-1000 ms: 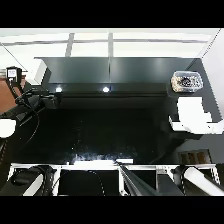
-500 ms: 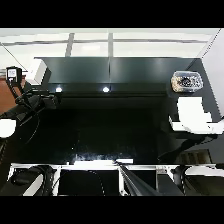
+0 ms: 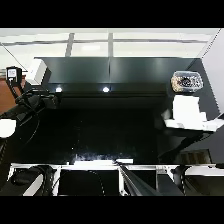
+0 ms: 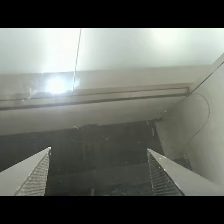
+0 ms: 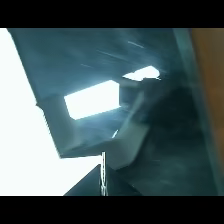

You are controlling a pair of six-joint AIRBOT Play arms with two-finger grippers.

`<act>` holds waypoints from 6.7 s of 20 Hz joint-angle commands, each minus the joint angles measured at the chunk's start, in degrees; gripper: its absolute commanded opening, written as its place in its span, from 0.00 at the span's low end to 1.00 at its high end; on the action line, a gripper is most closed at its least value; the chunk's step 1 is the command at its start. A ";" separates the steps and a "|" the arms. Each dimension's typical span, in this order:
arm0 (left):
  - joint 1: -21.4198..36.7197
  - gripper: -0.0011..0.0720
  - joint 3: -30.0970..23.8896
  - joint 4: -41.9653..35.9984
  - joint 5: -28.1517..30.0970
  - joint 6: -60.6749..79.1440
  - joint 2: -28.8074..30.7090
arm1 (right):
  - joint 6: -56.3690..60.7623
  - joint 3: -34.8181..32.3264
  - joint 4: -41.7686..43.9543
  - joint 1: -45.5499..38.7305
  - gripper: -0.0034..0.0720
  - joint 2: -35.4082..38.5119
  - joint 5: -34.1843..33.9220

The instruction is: Fold the box and place the chain.

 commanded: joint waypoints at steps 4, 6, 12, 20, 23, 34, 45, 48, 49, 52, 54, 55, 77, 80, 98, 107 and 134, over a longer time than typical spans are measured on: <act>-1.66 0.99 -0.11 -0.35 0.00 0.02 -0.04 | -4.02 -10.78 22.97 6.45 0.06 9.94 2.78; -3.78 0.99 -0.11 -0.42 0.00 0.02 -0.20 | -7.17 -17.99 29.46 10.01 0.06 16.17 0.72; -14.49 0.99 0.17 -16.20 -0.26 0.04 -9.09 | -15.98 -44.28 46.12 23.89 0.06 36.89 -16.20; -10.40 0.99 11.76 -51.71 -28.61 25.09 -39.30 | -15.89 -54.40 46.80 41.24 0.06 40.81 -27.52; -10.93 0.99 15.15 -53.92 -33.20 29.00 -47.45 | -15.89 -54.40 46.77 42.69 0.06 40.81 -27.28; -15.58 0.89 23.96 -53.31 -50.14 35.28 -62.53 | -15.91 -54.40 46.73 42.77 0.06 40.81 -27.30; -16.13 0.05 29.18 -44.24 -51.56 37.77 -63.19 | -15.91 -52.04 35.43 42.75 0.15 40.83 -27.63; -16.15 0.05 31.23 -44.15 -52.63 38.49 -62.55 | -16.09 -45.44 31.10 42.75 0.90 40.83 -25.64; -16.20 0.05 31.78 -44.04 -52.54 39.50 -61.90 | -16.41 -42.49 29.53 42.75 0.90 40.83 -24.30; -16.85 0.04 32.11 -41.33 -49.46 42.32 -57.42 | -25.90 -34.05 23.69 42.80 0.88 40.85 -15.80; -19.28 0.04 31.98 -35.65 -43.78 42.88 -53.86 | -31.21 -32.41 22.88 42.82 0.89 40.85 -11.47; -21.24 0.05 31.95 -32.09 -40.65 44.83 -52.50 | -32.00 -32.44 22.62 43.56 0.89 40.83 -10.78; -28.26 0.05 31.95 -17.73 -25.97 64.39 -53.59 | -46.42 -47.74 11.26 60.39 0.89 39.45 -29.07; -28.26 0.05 31.95 -17.73 -25.88 64.41 -53.59 | -46.62 -48.13 9.31 61.13 0.88 39.39 -29.90; -28.26 0.05 31.98 -17.97 -25.66 64.41 -53.59 | -47.15 -50.07 21.20 73.00 0.88 39.41 -42.27; -28.26 0.05 31.98 -17.94 -25.64 64.43 -53.59 | -49.83 -47.23 21.66 71.47 0.89 39.39 -42.71; -29.73 0.04 32.02 -17.42 -25.11 67.65 -51.19 | -55.21 -47.56 28.17 67.19 0.89 38.84 -38.73</act>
